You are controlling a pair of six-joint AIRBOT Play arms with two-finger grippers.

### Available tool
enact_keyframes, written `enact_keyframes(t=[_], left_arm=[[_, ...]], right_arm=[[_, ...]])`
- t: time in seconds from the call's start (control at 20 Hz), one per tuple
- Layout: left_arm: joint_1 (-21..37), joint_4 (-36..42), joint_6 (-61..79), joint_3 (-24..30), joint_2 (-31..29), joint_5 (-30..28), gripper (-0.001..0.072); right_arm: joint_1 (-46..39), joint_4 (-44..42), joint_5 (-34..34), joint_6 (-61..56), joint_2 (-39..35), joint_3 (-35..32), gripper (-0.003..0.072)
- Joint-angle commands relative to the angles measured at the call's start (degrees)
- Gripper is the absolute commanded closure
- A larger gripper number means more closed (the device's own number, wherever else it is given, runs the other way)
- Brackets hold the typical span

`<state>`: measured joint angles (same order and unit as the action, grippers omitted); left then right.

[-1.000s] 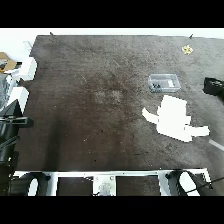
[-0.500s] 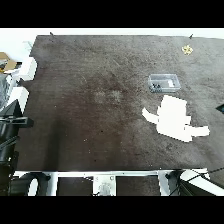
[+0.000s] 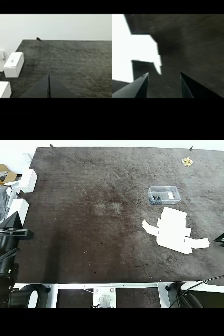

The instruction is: Fold the box and place the chain.

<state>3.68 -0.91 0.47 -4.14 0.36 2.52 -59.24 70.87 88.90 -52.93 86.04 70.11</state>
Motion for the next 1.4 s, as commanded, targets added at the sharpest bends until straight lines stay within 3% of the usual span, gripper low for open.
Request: enact_keyframes(t=[0.0, 0.25, 0.4, 0.45, 0.7, 0.75, 0.8, 0.85, 0.9, 1.15, 1.35], left_arm=[[0.0, 0.0, 0.0, 0.0, 0.0, 0.0, 0.0697], [0.0, 0.0, 0.0, 0.0, 0.0, 0.0, 0.0697], [0.0, 0.0, 0.0, 0.0, 0.0, 0.0, 0.0697], [0.0, 0.0, 0.0, 0.0, 0.0, 0.0, 0.0697], [0.0, 0.0, 0.0, 0.0, 0.0, 0.0, 0.0697], [0.0, 0.0, 0.0, 0.0, 0.0, 0.0, 0.0697], [0.0, 0.0, 0.0, 0.0, 0.0, 0.0, 0.0697], [0.0, 0.0, 0.0, 0.0, 0.0, 0.0, 0.0697], [0.0, 0.0, 0.0, 0.0, 0.0, 0.0, 0.0697], [0.0, 0.0, 0.0, 0.0, 0.0, 0.0, 0.0697], [0.0, 0.0, 0.0, 0.0, 0.0, 0.0, 0.0697]], right_arm=[[0.0, -6.6, 3.8, 8.5, 4.0, -1.5, 0.0248], [0.0, -7.3, 0.7, 10.8, 8.3, -2.7, 0.0249], [0.0, -12.4, 0.1, 11.8, 11.2, -2.8, 0.025], [0.0, -14.4, 1.6, 12.6, 12.3, -2.8, 0.037], [2.4, -16.5, 5.7, 18.4, 14.8, -4.5, 0.0368], [2.7, -16.0, 5.8, 19.2, 15.0, -4.8, 0.0419], [2.9, -15.6, 6.3, 19.4, 15.1, -4.8, 0.0546], [2.9, -15.4, 7.1, 20.3, 15.0, -4.8, 0.0563], [2.9, -15.4, 8.6, 21.7, 15.0, -4.8, 0.0679], [3.0, -16.6, 11.4, 21.2, 12.9, -5.2, 0.0681], [5.9, -21.1, 10.3, 21.5, 7.9, -10.0, 0.0681]])
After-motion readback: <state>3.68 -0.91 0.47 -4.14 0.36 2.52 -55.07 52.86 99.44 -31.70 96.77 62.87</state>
